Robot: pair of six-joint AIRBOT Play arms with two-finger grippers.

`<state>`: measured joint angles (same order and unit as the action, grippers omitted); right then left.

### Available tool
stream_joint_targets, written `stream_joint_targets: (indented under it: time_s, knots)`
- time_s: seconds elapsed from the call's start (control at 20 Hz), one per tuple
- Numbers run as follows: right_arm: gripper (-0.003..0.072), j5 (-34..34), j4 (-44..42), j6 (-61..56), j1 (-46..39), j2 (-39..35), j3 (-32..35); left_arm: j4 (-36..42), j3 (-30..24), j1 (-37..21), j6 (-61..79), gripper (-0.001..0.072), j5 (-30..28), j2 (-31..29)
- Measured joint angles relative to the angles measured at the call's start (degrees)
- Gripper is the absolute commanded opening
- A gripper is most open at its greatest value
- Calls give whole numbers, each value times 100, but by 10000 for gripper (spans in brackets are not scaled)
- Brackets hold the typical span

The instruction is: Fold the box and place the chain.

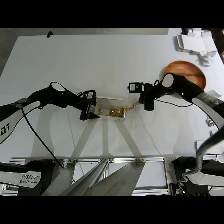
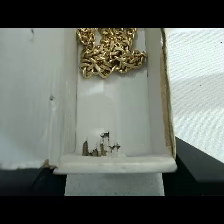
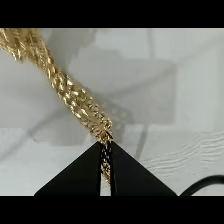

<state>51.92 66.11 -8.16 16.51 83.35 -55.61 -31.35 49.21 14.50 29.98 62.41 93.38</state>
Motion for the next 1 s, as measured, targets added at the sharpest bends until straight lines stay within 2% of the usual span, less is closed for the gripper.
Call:
stream_joint_targets:
  time_s: [0.3, 0.55, 0.75, 1.0]
  knots:
    - [11, 769, 31, -944, 531, -1043, -4, 0, 0, 0, 0, 314, 0, 0]
    - [11, 1156, -114, -1764, 1060, -1451, -52, 0, 0, 0, 0, 314, 0, 0]
    - [11, 861, -730, -2131, 1403, -1530, -118, 0, 0, 0, 0, 314, 0, 0]
    - [12, -302, -1849, -2262, 1639, -1552, -170, 0, 0, 0, 0, 314, 0, 0]
